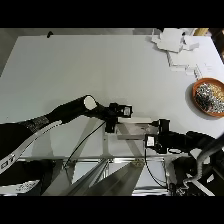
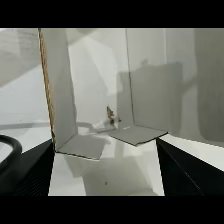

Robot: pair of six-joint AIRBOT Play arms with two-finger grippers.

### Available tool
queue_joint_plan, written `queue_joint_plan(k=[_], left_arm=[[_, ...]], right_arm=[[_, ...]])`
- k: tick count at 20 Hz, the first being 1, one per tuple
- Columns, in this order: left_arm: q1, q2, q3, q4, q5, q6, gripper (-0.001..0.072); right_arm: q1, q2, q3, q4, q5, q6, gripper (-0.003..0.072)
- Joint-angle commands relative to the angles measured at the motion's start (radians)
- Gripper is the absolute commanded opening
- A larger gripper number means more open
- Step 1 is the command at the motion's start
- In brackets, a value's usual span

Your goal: Fold the box and place the chain.

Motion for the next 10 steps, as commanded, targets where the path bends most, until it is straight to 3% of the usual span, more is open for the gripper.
queue_joint_plan(k=[1, 4, 10], left_arm=[[0.0, 0.0, 0.0, 0.001, 0.001, 0.0, 0.0012], [0.0, 0.0, 0.0, 0.0, 0.0, 0.0, 0.0012], [0.0, 0.0, 0.0, 0.0, 0.001, 0.0, 0.0013]], right_arm=[[-0.017, -0.034, 0.029, 0.021, 0.004, -0.007, 0.0677], [-0.103, -0.146, 0.063, 0.103, 0.018, -0.033, 0.0677], [-0.3, -0.301, 0.127, 0.313, 0.099, -0.353, 0.0678]])
